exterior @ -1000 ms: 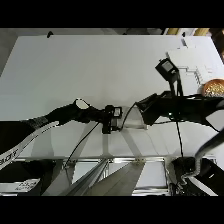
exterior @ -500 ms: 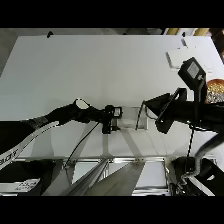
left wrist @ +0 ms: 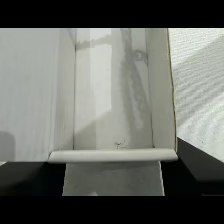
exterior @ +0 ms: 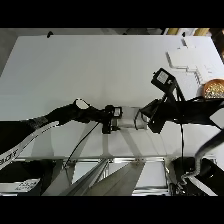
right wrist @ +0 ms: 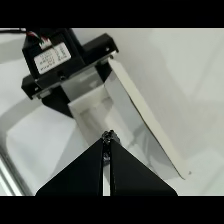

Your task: Fold the box and place the chain.

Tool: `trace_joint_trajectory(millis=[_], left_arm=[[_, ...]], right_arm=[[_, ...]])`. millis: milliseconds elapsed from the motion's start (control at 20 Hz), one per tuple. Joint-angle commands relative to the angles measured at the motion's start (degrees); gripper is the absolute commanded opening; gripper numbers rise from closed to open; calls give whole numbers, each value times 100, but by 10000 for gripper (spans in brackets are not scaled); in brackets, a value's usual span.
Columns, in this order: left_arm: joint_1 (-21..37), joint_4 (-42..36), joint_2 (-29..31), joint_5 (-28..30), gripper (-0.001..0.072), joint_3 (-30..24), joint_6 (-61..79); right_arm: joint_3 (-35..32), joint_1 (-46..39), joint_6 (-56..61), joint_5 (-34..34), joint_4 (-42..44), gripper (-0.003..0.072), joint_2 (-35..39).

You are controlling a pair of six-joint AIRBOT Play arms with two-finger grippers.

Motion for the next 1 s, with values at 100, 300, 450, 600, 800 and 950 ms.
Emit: trace_joint_trajectory(millis=[100, 300, 450, 600, 800, 950], left_arm=[[0, 2, 2, 0, 311, 0, 0], [0, 2, 2, 0, 311, 0, 0], [0, 2, 2, 0, 311, 0, 0], [0, 2, 2, 0, 311, 0, 0], [0, 2, 2, 0, 311, 0, 0], [0, 0, 2, 0, 311, 0, 0]], right_arm=[[-743, 2, -105, -197, 4, 17, -208], [-1641, 2, -170, -802, 4, 17, -208], [-1832, 2, -173, -1139, 251, 17, -208], [-1832, 0, -173, -1458, 280, 17, -208], [-1832, 0, -50, -1751, 284, 17, -208], [-1832, 2, 50, -1930, 444, 21, -208]])
